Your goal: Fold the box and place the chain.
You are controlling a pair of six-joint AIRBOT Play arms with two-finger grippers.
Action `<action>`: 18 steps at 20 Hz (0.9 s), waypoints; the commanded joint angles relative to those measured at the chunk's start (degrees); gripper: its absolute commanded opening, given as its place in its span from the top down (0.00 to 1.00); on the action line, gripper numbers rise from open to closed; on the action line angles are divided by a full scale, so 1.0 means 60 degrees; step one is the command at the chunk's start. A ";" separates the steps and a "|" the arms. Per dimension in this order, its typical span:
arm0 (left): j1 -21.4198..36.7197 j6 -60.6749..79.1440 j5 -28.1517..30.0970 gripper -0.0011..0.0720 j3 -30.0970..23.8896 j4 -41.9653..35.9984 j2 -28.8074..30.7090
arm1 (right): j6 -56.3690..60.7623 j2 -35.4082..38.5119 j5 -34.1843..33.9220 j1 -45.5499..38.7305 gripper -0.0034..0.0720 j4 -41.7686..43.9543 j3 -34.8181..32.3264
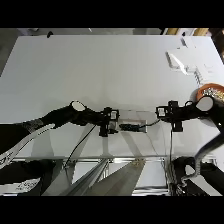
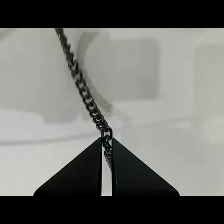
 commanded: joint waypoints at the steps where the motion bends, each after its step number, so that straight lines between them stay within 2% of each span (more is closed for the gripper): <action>1: -0.0007 0.0004 0.0004 0.55 0.0004 0.0000 0.0000 | 0.0459 0.1719 0.0940 0.0514 0.93 0.1388 0.0007; 4: -0.0007 0.0004 0.0000 0.55 0.0004 0.0000 0.0000 | 0.1082 0.2586 0.1209 0.1555 0.93 0.2499 0.0007; 6: -0.0007 0.0004 0.0000 0.55 0.0004 0.0004 0.0000 | 0.1111 0.2699 0.0991 0.2320 0.93 0.3355 0.0007; 9: -0.0007 0.0004 0.0004 0.55 0.0004 0.0000 0.0000 | 0.1668 0.2568 -0.0386 0.3515 0.93 0.4138 0.0007; 12: -0.0007 0.0004 0.0000 0.55 0.0004 0.0000 0.0000 | 0.2109 0.2080 -0.1614 0.4513 0.93 0.4138 0.0007; 17: -0.0007 0.0004 0.0004 0.55 0.0004 0.0000 0.0000 | 0.2663 0.0623 -0.2175 0.5071 0.93 0.3595 0.0007; 18: -0.0007 0.0004 0.0000 0.55 0.0004 0.0000 0.0000 | 0.2772 0.0455 -0.2182 0.5067 0.87 0.3308 0.0007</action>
